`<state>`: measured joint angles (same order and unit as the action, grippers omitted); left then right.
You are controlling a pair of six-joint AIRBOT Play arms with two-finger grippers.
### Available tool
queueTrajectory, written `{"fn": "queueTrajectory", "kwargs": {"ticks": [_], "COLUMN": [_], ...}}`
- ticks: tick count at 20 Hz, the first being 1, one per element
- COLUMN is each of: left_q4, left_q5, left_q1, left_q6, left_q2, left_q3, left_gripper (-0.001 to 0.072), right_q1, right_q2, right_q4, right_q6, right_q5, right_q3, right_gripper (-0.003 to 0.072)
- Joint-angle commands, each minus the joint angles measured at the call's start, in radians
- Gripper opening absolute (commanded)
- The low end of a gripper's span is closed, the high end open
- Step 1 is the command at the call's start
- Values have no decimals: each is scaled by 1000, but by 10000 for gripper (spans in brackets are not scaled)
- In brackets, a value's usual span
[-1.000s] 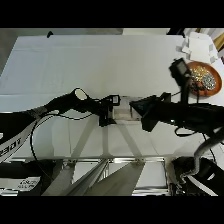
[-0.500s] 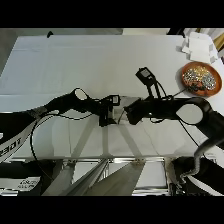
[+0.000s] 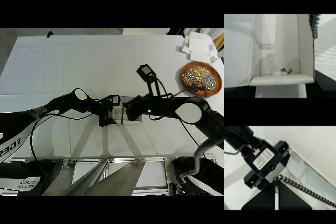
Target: Fold the box and place the chain.
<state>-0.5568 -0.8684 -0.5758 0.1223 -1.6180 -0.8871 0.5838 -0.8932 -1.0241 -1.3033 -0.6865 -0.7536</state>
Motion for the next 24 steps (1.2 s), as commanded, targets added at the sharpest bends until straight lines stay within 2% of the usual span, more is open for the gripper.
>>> {"fn": "queueTrajectory", "kwargs": {"ticks": [1, 11, 15, 17, 21, 24], "left_q4": [0, 0, 0, 0, 0, 0], "left_q5": [0, 0, 0, 0, 0, 0], "left_q1": [1, 1, 1, 1, 1, 1], "left_q6": [0, 0, 0, 0, 0, 0], "left_q2": [1, 1, 0, 1, 0, 0], "left_q3": [0, 0, 0, 0, 0, 0], "left_gripper": [272, 272, 272, 272, 272, 272], "right_q1": [-31, -40, -40, -40, -31, 13], "right_q2": [57, 40, 40, 40, 12, -65], "right_q4": [-17, -6, 43, 34, -21, -24], "right_q6": [-2, -8, -7, -7, -7, -7], "right_q5": [19, 46, 101, 62, -94, -110], "right_q3": [0, 0, 0, 0, 4, 18], "right_gripper": [11, 11, 11, 11, 12, 14]}}
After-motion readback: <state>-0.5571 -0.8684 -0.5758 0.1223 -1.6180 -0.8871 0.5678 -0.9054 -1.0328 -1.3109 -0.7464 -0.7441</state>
